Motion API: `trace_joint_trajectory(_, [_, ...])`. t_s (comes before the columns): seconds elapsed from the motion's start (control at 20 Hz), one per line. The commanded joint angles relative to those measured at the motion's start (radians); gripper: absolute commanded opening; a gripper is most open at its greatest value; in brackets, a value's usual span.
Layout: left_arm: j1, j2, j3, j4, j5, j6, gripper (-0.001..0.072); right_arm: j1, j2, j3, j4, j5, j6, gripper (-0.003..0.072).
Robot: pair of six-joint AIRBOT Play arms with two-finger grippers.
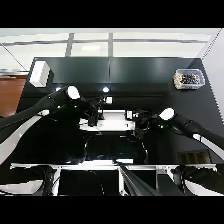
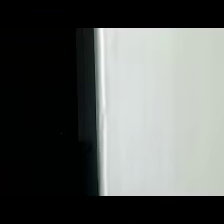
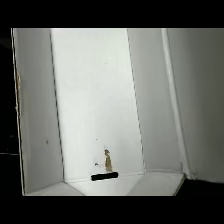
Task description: Fold the box and place the chain.
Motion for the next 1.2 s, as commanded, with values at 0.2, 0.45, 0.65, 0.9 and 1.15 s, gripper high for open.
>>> trace_joint_trajectory(0.2, [0.0,-0.01,0.0,-0.008,0.003,0.0,0.0028,0.0,-0.01,0.011,-0.027,0.008,0.033,0.0701])
trace_joint_trajectory(0.45, [0.0,-0.008,0.015,-0.007,-0.001,0.0,0.0093,0.0,-0.01,0.011,-0.028,0.008,0.033,0.0429])
trace_joint_trajectory(0.65, [0.016,0.045,0.061,0.011,-0.018,-0.149,0.0701,0.0,-0.01,0.011,-0.027,0.008,0.033,0.0429])
trace_joint_trajectory(0.9, [0.12,0.195,0.072,0.319,-0.218,-0.54,0.068,0.0,-0.01,0.011,-0.027,0.008,0.033,0.0429])
trace_joint_trajectory(1.15, [0.227,0.227,0.027,0.095,-0.553,-0.714,0.0025,0.0,-0.01,0.011,-0.027,0.008,0.033,0.0429])
